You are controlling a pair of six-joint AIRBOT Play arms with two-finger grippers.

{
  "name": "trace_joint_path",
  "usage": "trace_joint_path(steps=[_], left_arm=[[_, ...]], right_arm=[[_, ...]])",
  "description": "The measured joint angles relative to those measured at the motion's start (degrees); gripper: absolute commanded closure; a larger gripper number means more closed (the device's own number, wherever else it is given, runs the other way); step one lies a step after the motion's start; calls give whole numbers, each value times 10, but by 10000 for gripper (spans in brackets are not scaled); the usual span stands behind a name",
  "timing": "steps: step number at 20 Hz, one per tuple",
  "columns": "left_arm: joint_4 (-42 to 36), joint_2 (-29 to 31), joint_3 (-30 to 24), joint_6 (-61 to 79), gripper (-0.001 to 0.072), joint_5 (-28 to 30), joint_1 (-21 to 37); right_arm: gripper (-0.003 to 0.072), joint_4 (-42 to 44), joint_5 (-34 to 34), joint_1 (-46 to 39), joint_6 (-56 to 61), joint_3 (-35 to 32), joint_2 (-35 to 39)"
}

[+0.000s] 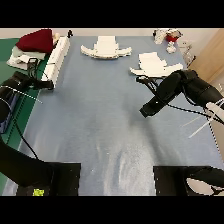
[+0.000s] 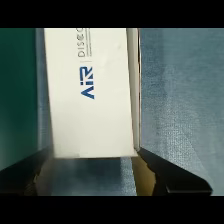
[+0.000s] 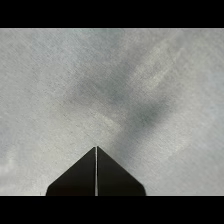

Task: Fold the box.

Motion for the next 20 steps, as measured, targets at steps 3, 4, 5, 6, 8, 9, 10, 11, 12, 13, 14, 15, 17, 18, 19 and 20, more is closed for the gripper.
trace_joint_path(steps=[3,4,5,6,8,9,10,11,12,13,14,15,17,18,19,20], left_arm=[[0,50,3,0,6,-24,16],[0,68,6,0,7,-38,20],[1,88,9,0,6,-53,24],[1,108,12,0,7,-71,26],[0,147,19,0,9,-116,26],[-2,166,22,0,148,-144,24],[-6,182,24,-2,463,-168,20],[-11,197,25,-3,693,-197,13],[-15,209,27,-5,694,-226,4],[-18,219,28,-9,694,-256,-8],[-21,226,28,-17,695,-284,-22],[-21,231,25,-28,695,-311,-40],[-25,238,16,-57,695,-353,-81],[-25,240,8,-75,695,-368,-105],[-25,241,-3,-91,695,-378,-129],[-25,242,-17,-107,696,-386,-156]], right_arm=[[682,0,0,0,0,0,0],[682,0,0,0,0,0,0],[682,0,0,0,0,0,0],[682,0,0,0,0,0,0],[682,0,0,0,0,0,0],[682,0,0,0,0,0,0],[682,0,0,0,0,0,0],[682,0,0,0,0,0,0],[682,0,0,0,0,0,0],[682,0,0,0,0,0,0],[682,0,0,0,0,0,0],[682,0,0,0,0,0,0],[682,0,0,0,0,0,0],[682,0,0,0,0,0,0],[682,0,0,0,0,0,0],[682,0,0,0,0,0,0]])
